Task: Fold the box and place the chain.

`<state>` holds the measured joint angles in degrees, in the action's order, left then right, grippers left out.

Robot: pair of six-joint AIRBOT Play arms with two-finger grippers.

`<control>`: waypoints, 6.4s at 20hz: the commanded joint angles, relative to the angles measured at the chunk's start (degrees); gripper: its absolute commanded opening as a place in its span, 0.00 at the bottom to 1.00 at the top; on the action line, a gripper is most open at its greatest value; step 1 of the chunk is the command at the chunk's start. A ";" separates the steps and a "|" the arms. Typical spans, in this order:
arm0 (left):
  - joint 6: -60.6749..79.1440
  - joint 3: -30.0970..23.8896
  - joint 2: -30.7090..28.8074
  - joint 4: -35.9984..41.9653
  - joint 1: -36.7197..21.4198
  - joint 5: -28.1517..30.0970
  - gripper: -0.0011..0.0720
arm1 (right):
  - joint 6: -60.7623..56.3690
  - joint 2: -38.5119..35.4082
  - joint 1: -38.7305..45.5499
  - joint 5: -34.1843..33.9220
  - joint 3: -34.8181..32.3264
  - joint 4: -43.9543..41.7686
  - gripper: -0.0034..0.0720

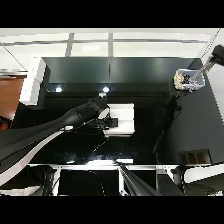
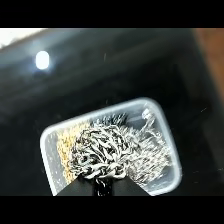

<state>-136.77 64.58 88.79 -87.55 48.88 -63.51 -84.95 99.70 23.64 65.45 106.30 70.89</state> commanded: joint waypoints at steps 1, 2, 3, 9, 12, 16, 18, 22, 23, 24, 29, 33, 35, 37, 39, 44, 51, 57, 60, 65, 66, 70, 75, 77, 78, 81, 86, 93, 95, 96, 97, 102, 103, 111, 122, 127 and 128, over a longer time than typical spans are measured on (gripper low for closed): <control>0.02 0.02 0.02 -0.02 -0.04 0.02 0.05 | -0.94 5.46 -1.16 1.18 -0.07 -0.39 0.07; 0.02 0.02 0.02 -0.02 -0.04 0.02 0.05 | -1.49 6.78 -1.29 1.16 -0.07 -0.37 0.07; 0.02 0.02 0.02 -0.02 -0.04 0.00 0.05 | -1.64 8.09 -1.27 0.68 -0.07 -0.35 0.07; 0.02 0.02 0.02 -0.02 -0.04 0.00 0.05 | -4.09 15.19 -1.31 -1.22 -0.07 -0.39 0.07; 0.02 0.02 0.02 -0.02 -0.04 0.00 0.05 | -4.20 15.80 -1.88 -2.36 0.00 -0.42 0.32; 0.02 0.02 0.02 -0.02 -0.04 -0.02 0.05 | -4.07 14.99 -1.51 -0.13 1.77 -0.35 0.39; 0.02 0.02 0.02 -0.02 -0.04 0.00 0.05 | -4.00 14.16 -1.05 0.37 1.77 -0.13 0.39; 0.02 0.02 0.02 -0.02 -0.04 0.00 0.05 | -4.00 14.08 -0.70 1.16 1.75 1.62 0.37; 0.02 0.02 0.02 -0.02 -0.04 0.00 0.05 | -4.00 14.12 -0.74 0.85 1.75 1.70 0.28; 0.02 0.02 0.02 -0.02 -0.04 0.00 0.05 | -4.00 14.23 -0.83 0.52 1.75 1.66 0.22; 0.02 0.02 0.02 -0.02 -0.04 -0.02 0.05 | -3.98 15.61 -1.73 0.17 1.73 1.51 0.20; 0.02 0.02 0.02 0.00 -0.04 -0.04 0.05 | -3.69 13.14 -1.92 1.05 1.77 2.23 0.07; 0.02 0.02 0.02 0.00 -0.04 -0.04 0.05 | -2.80 9.55 -1.70 1.44 1.77 3.32 0.07; 0.02 0.02 0.02 -0.02 -0.07 -0.02 0.05 | -2.36 5.49 -1.22 2.10 1.77 3.23 0.07; 0.02 0.02 0.02 -0.02 -0.07 0.00 0.05 | -1.51 1.95 -0.94 3.15 1.77 3.26 0.07; 0.02 0.02 0.02 -0.02 -0.04 -0.04 0.05 | -1.14 -5.29 -0.66 0.68 1.79 3.23 0.07; 0.02 0.02 0.02 -0.02 -0.04 -0.02 0.05 | -1.16 -8.68 -0.66 -3.23 14.67 1.42 0.07; 0.02 0.02 0.02 -0.02 -0.04 -0.04 0.05 | -1.18 -14.69 -0.66 -19.45 16.63 -0.98 0.07; 0.02 0.02 0.02 -0.02 -0.04 -0.02 0.05 | -1.16 -16.00 -0.66 -24.35 16.63 -3.45 0.07; 0.02 0.02 0.02 -0.02 -0.04 -0.02 0.05 | -1.16 -17.33 -0.66 -31.41 16.63 -8.33 0.07; 0.02 0.02 0.02 -0.02 -0.04 -0.02 0.05 | -1.14 -17.53 -0.66 -31.69 16.63 -9.68 0.07; 0.02 0.02 0.02 0.00 -0.04 -0.07 0.05 | 2.89 -19.50 -0.68 -25.24 16.63 -12.92 0.07; 0.02 0.02 0.02 -0.02 -0.04 -0.02 0.05 | 7.08 -24.50 -0.72 -9.07 16.41 -17.97 0.07; 0.02 0.02 0.02 0.00 -0.04 0.00 0.05 | 9.14 -26.16 -0.72 1.60 16.20 -22.77 0.07; 0.02 0.02 0.02 -0.02 -0.04 0.00 0.05 | 10.86 -27.15 -0.79 7.02 15.13 -25.00 0.07; 0.02 0.02 0.02 -0.02 -0.04 0.00 0.05 | 14.19 -32.13 -1.73 14.51 6.45 -31.10 0.07; 0.02 0.02 0.02 -0.02 -0.07 0.07 0.05 | 15.61 -37.05 -6.88 17.99 0.74 -38.97 0.07; 0.02 0.02 0.02 -0.04 -0.07 0.04 0.05 | 15.61 -37.09 -15.17 23.41 0.76 -48.24 0.07; 0.02 0.02 0.02 -0.02 -0.04 0.02 0.05 | 15.61 -37.09 -16.98 23.28 0.76 -50.84 0.07; 0.02 0.02 0.02 -0.02 -0.04 0.02 0.05 | 15.58 -37.09 -17.84 23.28 0.76 -51.76 0.07; 0.02 0.02 0.02 -0.02 -0.04 0.02 0.05 | 15.58 -37.09 -18.82 23.28 0.74 -52.81 0.07; 0.02 0.02 0.02 -0.02 -0.04 0.00 0.05 | 15.58 -37.09 -22.27 21.84 0.76 -55.49 0.07; 0.02 0.02 0.02 -0.04 -0.04 0.00 0.05 | 15.58 -37.09 -22.40 21.18 0.79 -56.22 0.07; 0.02 0.02 0.02 -0.04 -0.07 0.00 0.05 | 16.02 -37.09 -22.60 16.72 0.79 -58.97 0.07; 0.02 0.02 0.02 -0.04 -0.07 0.00 0.05 | 13.79 -37.07 -32.37 21.16 -15.02 -39.15 0.07; 0.04 0.02 0.02 -0.07 -0.07 0.02 0.05 | 13.81 -37.07 -33.27 18.93 -29.24 -34.64 0.07; 0.02 0.02 0.02 -0.07 -0.07 0.04 0.05 | 13.84 -37.07 -34.49 16.96 -32.70 -34.64 0.07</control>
<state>-136.75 64.58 88.79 -87.59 48.88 -63.51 -71.16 62.65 -9.28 85.43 81.67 34.70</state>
